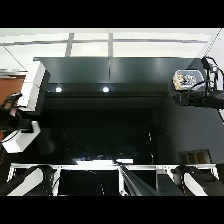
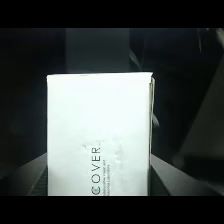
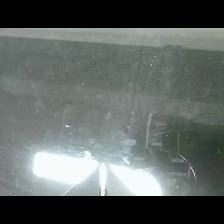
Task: Fold the box and place the chain.
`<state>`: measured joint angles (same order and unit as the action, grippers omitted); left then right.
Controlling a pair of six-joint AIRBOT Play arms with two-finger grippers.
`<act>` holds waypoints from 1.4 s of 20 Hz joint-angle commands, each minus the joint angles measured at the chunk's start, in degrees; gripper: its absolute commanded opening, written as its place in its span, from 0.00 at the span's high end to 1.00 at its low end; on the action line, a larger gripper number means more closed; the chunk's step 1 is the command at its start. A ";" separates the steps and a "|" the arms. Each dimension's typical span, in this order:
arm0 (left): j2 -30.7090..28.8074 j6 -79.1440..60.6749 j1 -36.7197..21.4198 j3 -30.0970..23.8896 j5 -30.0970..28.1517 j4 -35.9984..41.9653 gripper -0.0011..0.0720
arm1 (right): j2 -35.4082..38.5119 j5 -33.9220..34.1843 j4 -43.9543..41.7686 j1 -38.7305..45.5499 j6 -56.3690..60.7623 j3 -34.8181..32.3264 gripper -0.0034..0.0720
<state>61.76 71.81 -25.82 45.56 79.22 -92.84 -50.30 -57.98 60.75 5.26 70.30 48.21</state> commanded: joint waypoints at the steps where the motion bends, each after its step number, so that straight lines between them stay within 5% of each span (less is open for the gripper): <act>1: -0.50 -3.56 -12.46 -0.96 -9.66 3.80 0.60 | 0.00 0.00 -0.09 0.04 0.04 -0.04 0.92; 8: -0.33 -32.83 -19.04 -2.47 -20.90 23.32 0.60 | 0.00 0.28 -0.09 0.04 4.35 -0.04 0.92; 28: 4.83 -33.88 -13.49 -2.47 -28.79 22.34 0.58 | 0.00 0.15 -1.55 -0.02 4.55 -0.04 0.92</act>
